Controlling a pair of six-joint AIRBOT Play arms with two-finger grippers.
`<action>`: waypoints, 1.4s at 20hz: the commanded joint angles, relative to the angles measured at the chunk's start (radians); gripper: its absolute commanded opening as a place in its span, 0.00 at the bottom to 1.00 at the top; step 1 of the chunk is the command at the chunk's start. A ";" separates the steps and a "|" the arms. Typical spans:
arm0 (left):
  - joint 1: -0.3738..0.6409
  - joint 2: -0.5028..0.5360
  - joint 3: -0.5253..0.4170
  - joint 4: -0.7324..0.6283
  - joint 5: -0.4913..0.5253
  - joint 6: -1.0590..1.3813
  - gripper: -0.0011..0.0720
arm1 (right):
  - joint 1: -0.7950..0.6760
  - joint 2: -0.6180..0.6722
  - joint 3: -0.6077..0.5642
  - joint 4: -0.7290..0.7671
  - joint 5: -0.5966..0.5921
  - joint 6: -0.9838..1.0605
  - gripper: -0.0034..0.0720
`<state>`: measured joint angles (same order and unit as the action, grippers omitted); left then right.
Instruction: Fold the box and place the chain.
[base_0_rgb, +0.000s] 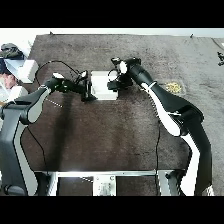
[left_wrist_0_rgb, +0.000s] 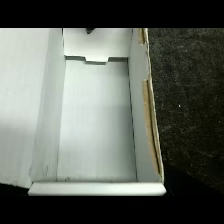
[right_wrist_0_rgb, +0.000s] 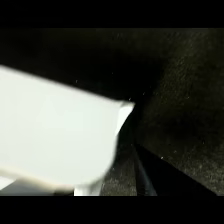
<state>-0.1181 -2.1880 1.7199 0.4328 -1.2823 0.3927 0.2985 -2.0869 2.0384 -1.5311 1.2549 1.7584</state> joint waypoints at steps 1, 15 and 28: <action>0.001 0.000 0.000 0.000 0.000 0.000 0.32 | 0.006 -0.004 0.003 -0.018 -0.032 0.046 0.55; 0.001 0.000 0.000 0.000 0.000 0.000 0.32 | 0.013 -0.039 0.004 -0.041 -0.006 0.048 0.52; 0.002 0.000 0.000 0.000 0.000 0.000 0.32 | 0.042 -0.049 0.004 -0.070 -0.010 0.071 0.38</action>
<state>-0.1181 -2.1880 1.7199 0.4328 -1.2823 0.3927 0.3374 -2.1311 2.0415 -1.5982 1.2400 1.8175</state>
